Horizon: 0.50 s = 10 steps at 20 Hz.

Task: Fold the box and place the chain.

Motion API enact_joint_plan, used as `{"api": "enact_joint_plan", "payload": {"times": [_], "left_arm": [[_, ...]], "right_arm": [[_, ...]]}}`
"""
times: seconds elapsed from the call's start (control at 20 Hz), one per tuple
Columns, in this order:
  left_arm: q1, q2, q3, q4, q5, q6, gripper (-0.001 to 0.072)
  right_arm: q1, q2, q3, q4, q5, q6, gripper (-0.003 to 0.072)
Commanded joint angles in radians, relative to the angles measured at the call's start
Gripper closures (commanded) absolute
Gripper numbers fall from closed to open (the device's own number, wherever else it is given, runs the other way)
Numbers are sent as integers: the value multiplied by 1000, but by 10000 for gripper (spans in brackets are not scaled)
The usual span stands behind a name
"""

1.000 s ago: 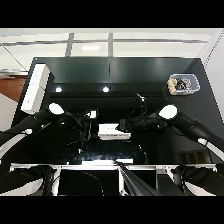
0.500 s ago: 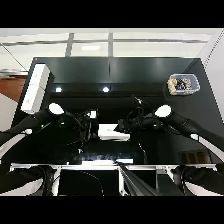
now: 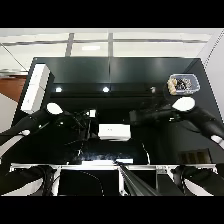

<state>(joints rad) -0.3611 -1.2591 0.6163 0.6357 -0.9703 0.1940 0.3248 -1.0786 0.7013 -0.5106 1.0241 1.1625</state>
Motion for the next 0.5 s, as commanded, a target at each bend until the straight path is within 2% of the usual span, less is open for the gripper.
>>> {"api": "enact_joint_plan", "payload": {"times": [0.0, 0.15, 0.25, 0.45], "left_arm": [[24, 89, 14, 151, -9, -172, -11], [45, 175, 36, 166, -31, -343, -11], [14, 184, 63, 147, -67, -348, -11], [-133, 146, 102, 80, 64, -344, -11]], "right_arm": [[-146, 101, 11, -27, 57, -3, 637], [-226, 110, 10, -77, 53, -3, 637], [-233, 110, 10, -135, 37, -3, 637], [-233, 110, 9, -145, 36, -3, 637]]}}
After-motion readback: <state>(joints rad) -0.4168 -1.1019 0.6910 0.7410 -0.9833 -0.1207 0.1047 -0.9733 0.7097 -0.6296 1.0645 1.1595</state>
